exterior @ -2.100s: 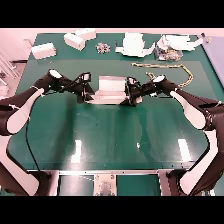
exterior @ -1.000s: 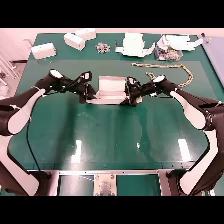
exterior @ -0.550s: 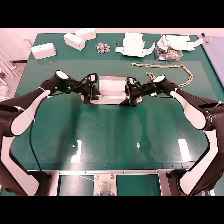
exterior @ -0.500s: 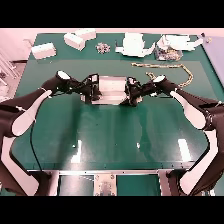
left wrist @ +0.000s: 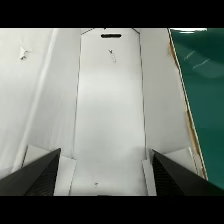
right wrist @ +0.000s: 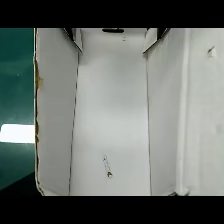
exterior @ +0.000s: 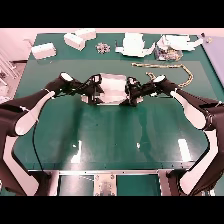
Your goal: Fold the box and place the chain.
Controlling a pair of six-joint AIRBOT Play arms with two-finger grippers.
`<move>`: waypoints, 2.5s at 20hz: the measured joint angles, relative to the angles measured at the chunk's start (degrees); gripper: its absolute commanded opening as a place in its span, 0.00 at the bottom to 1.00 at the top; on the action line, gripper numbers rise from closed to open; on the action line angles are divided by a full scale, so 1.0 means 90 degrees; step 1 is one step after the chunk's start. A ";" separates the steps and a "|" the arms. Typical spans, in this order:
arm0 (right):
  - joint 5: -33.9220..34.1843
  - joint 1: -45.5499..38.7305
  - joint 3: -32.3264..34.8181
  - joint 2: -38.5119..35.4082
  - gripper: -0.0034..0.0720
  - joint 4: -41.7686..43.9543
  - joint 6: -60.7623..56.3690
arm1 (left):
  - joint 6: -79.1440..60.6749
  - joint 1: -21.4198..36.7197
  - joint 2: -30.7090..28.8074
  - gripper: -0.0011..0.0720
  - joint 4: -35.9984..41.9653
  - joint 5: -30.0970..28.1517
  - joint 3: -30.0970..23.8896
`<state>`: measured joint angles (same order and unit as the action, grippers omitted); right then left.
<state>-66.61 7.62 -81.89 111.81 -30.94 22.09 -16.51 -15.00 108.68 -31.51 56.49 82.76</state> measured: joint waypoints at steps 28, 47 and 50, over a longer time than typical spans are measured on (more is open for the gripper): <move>0.0010 0.0000 0.0000 0.0000 0.82 0.0000 0.0000 | 0.1979 0.1236 -0.0840 0.04 -0.0335 0.0607 0.0017; 0.0012 0.0000 0.0000 0.0000 0.82 0.0000 0.0000 | 0.7116 0.1647 -0.0284 0.04 -0.1562 0.0986 -0.0002; 0.0010 0.0000 0.0000 0.0000 0.82 0.0000 0.0000 | 0.7091 0.1353 -0.0204 0.04 -0.1392 0.0967 -0.0002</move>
<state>-66.52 7.62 -81.89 111.81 -30.94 22.09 47.31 -2.83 106.85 -44.03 65.19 82.74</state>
